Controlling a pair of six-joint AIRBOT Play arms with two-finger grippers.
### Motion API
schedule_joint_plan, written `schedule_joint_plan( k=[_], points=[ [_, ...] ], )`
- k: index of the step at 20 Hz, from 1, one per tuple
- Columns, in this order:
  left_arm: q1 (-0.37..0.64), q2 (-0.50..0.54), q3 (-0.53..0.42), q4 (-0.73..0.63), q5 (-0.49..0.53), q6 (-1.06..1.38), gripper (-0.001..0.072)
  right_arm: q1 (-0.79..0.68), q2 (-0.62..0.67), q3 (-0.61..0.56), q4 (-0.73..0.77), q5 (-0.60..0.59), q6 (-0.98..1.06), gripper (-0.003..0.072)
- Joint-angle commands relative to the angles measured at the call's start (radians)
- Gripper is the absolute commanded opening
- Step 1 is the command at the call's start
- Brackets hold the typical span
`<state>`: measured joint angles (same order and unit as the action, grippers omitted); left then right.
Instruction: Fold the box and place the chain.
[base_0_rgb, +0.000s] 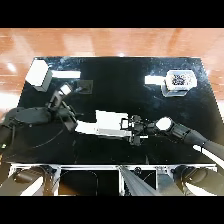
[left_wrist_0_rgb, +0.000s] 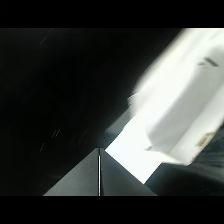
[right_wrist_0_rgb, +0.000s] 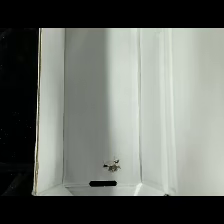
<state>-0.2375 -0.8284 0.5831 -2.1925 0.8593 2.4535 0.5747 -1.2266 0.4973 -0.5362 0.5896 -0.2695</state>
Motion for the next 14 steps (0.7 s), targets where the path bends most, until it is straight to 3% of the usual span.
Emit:
schedule_joint_plan(
  k=[1, 3, 6, 9, 14],
  points=[
    [0.181, -0.002, -0.003, 0.126, 0.088, -0.47, 0.0018, 0.0, 0.0, 0.0, 0.0, 0.0, 0.0, 0.0608],
    [0.317, -0.06, -0.018, 0.135, 0.182, -0.619, 0.0018, 0.0, 0.0, 0.0, 0.0, 0.0, 0.0, 0.0608],
    [0.438, -0.226, -0.019, 0.105, 0.317, -0.573, 0.0018, 0.0, -0.001, 0.0, 0.0, 0.0, 0.0, 0.0608],
    [0.398, -0.345, -0.019, 0.001, 0.306, -0.521, 0.0017, 0.0, 0.0, 0.0, 0.0, 0.0, 0.0, 0.0608],
    [0.275, -0.427, -0.019, -0.037, 0.197, -0.573, 0.0017, 0.0, 0.0, 0.0, 0.0, 0.0, 0.0, 0.0608]
  ],
)
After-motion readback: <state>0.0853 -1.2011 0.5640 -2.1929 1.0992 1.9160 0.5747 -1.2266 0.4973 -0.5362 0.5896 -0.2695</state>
